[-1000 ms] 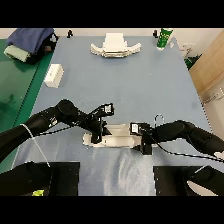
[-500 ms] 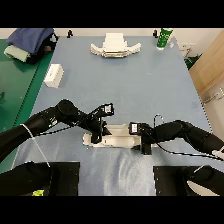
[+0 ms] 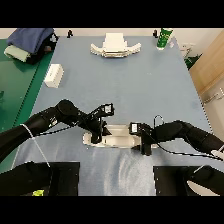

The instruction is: Fold the box.

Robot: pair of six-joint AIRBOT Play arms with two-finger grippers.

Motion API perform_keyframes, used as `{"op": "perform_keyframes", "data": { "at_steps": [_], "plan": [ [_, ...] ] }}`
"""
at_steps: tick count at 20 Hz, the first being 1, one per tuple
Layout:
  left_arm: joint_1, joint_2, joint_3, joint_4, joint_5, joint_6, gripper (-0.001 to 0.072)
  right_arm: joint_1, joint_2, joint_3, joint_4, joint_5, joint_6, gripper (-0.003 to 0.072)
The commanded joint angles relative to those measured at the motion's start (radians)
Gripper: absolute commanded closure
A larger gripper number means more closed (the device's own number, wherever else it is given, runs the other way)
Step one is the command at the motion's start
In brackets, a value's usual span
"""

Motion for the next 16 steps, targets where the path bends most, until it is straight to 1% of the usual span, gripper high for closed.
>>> {"op": "perform_keyframes", "data": {
  "at_steps": [1, 9, 11, 12, 13, 16],
  "plan": [
    [0.000, 0.000, 0.000, 0.000, 0.001, 0.000, 0.0695, -0.006, 0.012, -0.002, 0.002, -0.001, 0.003, 0.0077],
    [0.000, 0.000, 0.000, 0.000, 0.001, 0.000, 0.0695, -0.011, 0.021, -0.013, 0.003, 0.031, 0.020, 0.0078],
    [0.000, 0.000, 0.000, 0.000, 0.001, 0.000, 0.0695, -0.011, 0.021, -0.013, 0.003, 0.032, 0.020, 0.0096],
    [0.000, 0.000, 0.000, 0.000, 0.001, 0.000, 0.0695, -0.011, 0.019, -0.013, 0.003, 0.031, 0.018, 0.0151],
    [0.000, 0.000, 0.000, 0.000, 0.001, 0.000, 0.0695, -0.010, 0.019, -0.013, 0.003, 0.032, 0.018, 0.0179],
    [0.000, 0.000, 0.000, 0.000, 0.001, 0.000, 0.0695, -0.010, 0.019, -0.013, 0.003, 0.032, 0.016, 0.0179]
  ]
}}
